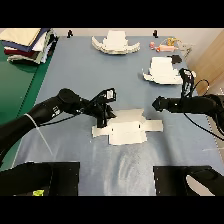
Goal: Fold the box.
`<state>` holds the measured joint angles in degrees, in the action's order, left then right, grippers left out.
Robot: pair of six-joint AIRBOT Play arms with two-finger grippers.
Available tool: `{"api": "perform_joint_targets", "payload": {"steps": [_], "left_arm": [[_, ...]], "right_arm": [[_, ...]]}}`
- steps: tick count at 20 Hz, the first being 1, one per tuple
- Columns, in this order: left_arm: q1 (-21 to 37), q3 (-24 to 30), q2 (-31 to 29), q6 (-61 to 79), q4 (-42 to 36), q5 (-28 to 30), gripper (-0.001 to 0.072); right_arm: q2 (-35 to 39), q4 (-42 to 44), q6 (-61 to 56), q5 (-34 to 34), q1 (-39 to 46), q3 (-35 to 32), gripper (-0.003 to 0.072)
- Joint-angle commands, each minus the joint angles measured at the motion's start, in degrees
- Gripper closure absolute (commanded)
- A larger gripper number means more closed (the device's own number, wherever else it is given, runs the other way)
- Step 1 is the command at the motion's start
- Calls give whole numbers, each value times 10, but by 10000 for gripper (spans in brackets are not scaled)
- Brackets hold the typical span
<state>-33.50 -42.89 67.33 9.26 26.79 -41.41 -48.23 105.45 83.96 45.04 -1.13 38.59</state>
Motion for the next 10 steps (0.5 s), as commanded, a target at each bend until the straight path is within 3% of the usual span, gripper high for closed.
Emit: {"api": "perform_joint_targets", "payload": {"steps": [1,6,10], "left_arm": [[-33,42,-16,30,-3,52,696],[-73,67,-16,38,-4,106,696],[-73,77,-16,38,-5,109,696]], "right_arm": [[0,0,1,0,0,0,166],[0,0,1,0,0,0,167],[0,0,1,0,0,0,166]]}}
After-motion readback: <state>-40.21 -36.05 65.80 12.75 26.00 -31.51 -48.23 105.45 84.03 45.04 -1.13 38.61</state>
